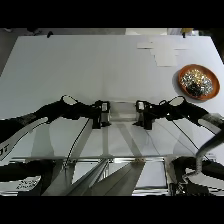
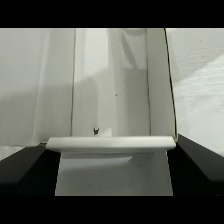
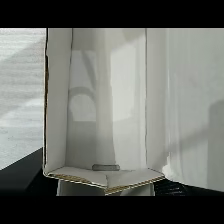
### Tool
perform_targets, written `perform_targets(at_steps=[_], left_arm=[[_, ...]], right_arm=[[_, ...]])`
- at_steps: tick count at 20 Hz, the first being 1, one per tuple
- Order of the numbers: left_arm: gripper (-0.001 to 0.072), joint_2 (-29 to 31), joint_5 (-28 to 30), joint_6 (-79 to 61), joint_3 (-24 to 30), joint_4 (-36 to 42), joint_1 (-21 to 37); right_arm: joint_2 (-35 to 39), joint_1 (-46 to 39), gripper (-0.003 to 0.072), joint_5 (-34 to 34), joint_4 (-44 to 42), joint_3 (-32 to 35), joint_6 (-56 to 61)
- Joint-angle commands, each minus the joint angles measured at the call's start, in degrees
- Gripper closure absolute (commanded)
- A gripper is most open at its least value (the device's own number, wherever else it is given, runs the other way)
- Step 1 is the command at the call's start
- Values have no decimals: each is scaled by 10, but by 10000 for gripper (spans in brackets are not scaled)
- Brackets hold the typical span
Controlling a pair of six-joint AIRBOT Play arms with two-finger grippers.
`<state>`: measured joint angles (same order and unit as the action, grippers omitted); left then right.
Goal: Fold the box and place the chain.
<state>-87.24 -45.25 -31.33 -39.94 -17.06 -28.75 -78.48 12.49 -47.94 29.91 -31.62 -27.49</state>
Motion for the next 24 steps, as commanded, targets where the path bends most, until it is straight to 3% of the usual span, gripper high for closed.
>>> perform_targets(at_steps=[1, 4, 6, 8, 9, 24], left_arm=[[14, -1, 1, -4, -1, 16, 0], [49, -1, 1, -4, -1, 17, 0], [238, -1, 0, -5, -1, 16, -1], [539, -1, 1, -6, -1, 11, -3], [645, -1, 2, -6, -1, 9, -6], [638, -1, 1, -5, -1, 7, -7]], right_arm=[[0, 0, 389, -1, 0, 0, 0], [0, 0, 389, -1, 0, 0, 0], [0, 0, 389, -1, 0, 0, 0], [0, 0, 389, -1, 0, 0, 0], [0, 0, 389, -1, 0, 0, 0], [0, 0, 389, -1, 0, 0, 0]])
